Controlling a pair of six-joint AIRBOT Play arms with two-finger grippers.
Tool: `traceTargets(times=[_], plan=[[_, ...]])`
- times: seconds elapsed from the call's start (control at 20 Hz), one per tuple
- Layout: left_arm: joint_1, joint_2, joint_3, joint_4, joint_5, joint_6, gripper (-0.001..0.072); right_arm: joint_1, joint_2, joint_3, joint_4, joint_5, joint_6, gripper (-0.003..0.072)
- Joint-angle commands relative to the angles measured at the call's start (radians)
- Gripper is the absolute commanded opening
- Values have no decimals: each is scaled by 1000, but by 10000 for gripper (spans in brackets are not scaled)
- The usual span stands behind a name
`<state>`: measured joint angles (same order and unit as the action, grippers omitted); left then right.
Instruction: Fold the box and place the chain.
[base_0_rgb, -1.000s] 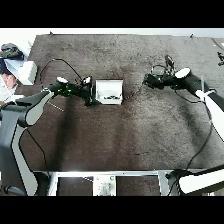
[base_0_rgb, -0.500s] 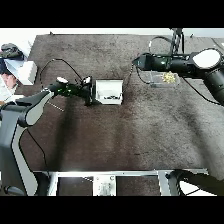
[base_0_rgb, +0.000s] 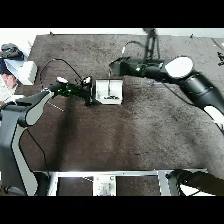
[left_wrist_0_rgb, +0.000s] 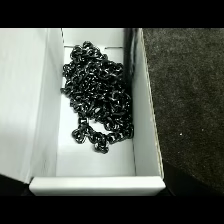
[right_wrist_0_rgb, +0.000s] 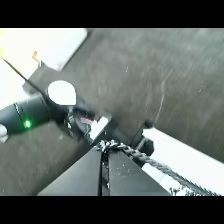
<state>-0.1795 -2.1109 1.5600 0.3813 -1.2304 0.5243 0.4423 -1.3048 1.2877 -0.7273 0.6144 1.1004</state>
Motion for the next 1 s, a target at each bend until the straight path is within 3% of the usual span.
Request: traceTargets(times=[0.0, 0.2, 0.25, 0.3, 0.35, 0.65, 0.95], plan=[[0, 0, 0, 0, 0, 0, 470, 22, -82, -40, -9, -20, 26, 12], [0, 0, 0, 0, 0, 0, 470, 17, -159, -93, -10, -24, 45, 14], [0, 0, 0, 0, 0, 0, 471, 6, -165, -101, -10, -31, 45, 127], [0, 0, 0, 0, 0, 0, 470, -12, -166, -103, -13, -30, 45, 398], [0, 0, 0, 0, 0, 0, 470, -38, -163, -103, -29, -26, 44, 455], [0, 0, 0, 0, 0, 0, 470, -292, -125, -105, -170, 52, 94, 459], [0, 0, 0, 0, 0, 0, 470, -488, -206, -154, -285, -42, 240, 459]])
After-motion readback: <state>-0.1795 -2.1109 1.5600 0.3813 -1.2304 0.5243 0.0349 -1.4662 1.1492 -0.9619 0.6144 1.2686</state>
